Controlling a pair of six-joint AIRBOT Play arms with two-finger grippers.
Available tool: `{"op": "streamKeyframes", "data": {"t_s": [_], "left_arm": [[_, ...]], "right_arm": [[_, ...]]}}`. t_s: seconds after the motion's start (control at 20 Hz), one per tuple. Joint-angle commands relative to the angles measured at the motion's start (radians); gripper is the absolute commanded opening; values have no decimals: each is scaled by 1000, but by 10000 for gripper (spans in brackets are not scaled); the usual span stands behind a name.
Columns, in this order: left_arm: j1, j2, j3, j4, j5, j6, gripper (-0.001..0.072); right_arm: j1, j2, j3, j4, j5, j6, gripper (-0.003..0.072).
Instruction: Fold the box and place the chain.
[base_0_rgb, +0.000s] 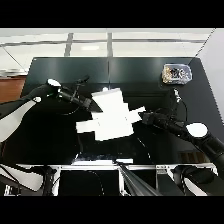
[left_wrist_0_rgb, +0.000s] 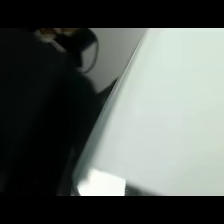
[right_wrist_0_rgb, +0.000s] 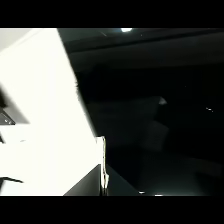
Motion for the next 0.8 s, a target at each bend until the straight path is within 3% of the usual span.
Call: {"op": "streamKeyframes", "data": {"t_s": [0.0, 0.15, 0.2, 0.25, 0.35, 0.45, 0.55, 0.65, 0.75], "left_arm": [[-5, -17, 16, 11, -64, 135, 213], [-10, -50, 68, 68, -119, 135, 149], [-13, -67, 95, 95, -155, 135, 59], [-14, -82, 120, 114, -182, 134, 25], [-20, -86, 153, 115, -177, 133, 23], [-28, -70, 175, 117, -156, 99, 19], [-43, -14, 157, 140, -105, 80, 16], [-82, 98, 59, 141, 14, 135, 16], [-130, 254, -117, 79, 248, 293, 20]], "right_arm": [[1, 1, 0, -1, 2, 0, 18], [1, 1, 0, -26, 8, 0, 18], [0, 1, 0, -27, 7, 0, 18], [0, 1, 0, -27, 7, 0, 56], [-2, 1, 3, -54, 6, 0, 714], [-35, 2, 40, -174, 95, 0, 709], [-114, 3, 116, -343, 282, 0, 704], [-199, 3, 198, -500, 444, 0, 704], [-262, 3, 243, -609, 480, 0, 704]]}}
